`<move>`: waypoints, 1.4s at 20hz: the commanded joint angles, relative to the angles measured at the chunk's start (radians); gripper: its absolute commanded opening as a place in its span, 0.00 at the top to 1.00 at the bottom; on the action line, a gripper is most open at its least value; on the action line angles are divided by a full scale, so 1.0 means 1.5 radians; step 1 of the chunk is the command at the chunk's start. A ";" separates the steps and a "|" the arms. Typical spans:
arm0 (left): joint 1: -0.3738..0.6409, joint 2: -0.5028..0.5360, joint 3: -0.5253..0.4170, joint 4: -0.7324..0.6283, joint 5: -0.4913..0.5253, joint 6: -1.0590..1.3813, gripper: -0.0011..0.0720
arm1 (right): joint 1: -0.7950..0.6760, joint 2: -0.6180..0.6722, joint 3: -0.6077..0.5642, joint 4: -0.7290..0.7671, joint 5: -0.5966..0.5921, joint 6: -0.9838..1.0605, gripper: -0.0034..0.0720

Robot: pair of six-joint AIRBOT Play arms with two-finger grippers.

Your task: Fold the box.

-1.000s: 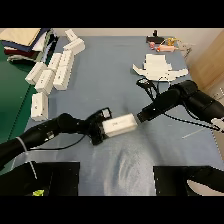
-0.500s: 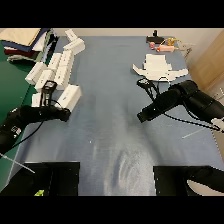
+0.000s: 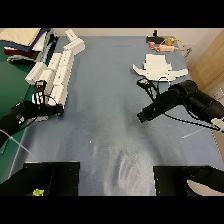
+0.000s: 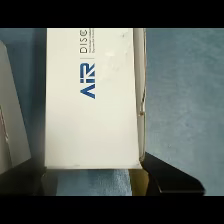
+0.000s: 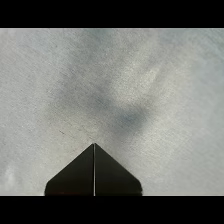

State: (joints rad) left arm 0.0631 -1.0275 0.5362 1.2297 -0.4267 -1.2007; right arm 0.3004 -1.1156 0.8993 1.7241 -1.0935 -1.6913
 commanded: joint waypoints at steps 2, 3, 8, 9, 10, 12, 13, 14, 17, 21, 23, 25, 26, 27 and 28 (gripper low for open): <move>0.003 -0.101 0.072 0.002 0.041 -0.015 0.27 | 0.000 -0.001 0.001 0.000 0.000 0.000 0.95; 0.003 -0.118 0.090 0.002 0.041 -0.015 0.27 | 0.000 -0.001 0.001 0.000 0.000 0.000 0.95; 0.003 -0.163 0.142 0.001 0.048 -0.015 0.27 | 0.000 -0.001 0.001 0.000 0.000 0.000 0.95; 0.004 -0.165 0.142 0.001 0.050 -0.012 0.27 | 0.000 -0.001 0.001 0.000 0.000 0.000 0.95; 0.004 -0.169 0.142 0.001 0.055 -0.013 0.27 | 0.000 -0.001 0.001 0.000 0.000 0.000 0.95; 0.004 -0.182 0.143 0.001 0.059 -0.013 0.27 | 0.000 -0.001 0.001 0.000 0.000 0.000 0.95; 0.003 -0.187 0.143 0.001 0.058 -0.013 0.27 | 0.000 -0.001 0.001 0.000 0.000 0.000 0.95; 0.003 -0.192 0.143 0.001 0.058 -0.013 0.27 | 0.000 -0.001 0.001 0.000 0.000 0.000 0.95; 0.004 -0.194 0.143 0.001 0.062 -0.013 0.27 | 0.000 -0.001 0.001 0.000 0.000 0.000 0.95; 0.003 -0.194 0.143 0.001 0.065 -0.013 0.27 | 0.000 -0.001 0.001 0.000 0.000 0.000 0.95; 0.003 -0.194 0.143 0.001 0.066 -0.013 0.27 | 0.000 -0.001 0.001 0.000 0.000 0.000 0.95; 0.004 -0.194 0.143 0.001 0.069 -0.013 0.27 | 0.000 -0.001 0.001 0.000 0.000 0.000 0.95; 0.004 -0.194 0.143 0.001 0.069 -0.013 0.27 | 0.000 -0.001 0.001 0.000 0.000 0.000 0.95; 0.004 -0.194 0.143 0.001 0.068 -0.013 0.27 | 0.000 -0.001 0.001 0.000 0.000 0.000 0.95; 0.004 -0.194 0.143 0.001 0.068 -0.013 0.27 | 0.000 -0.001 0.001 0.000 0.000 0.000 0.95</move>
State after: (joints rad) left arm 0.0673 -1.3174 0.7498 1.2304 -0.3275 -1.2209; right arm 0.3004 -1.1156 0.8993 1.7241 -1.0939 -1.6913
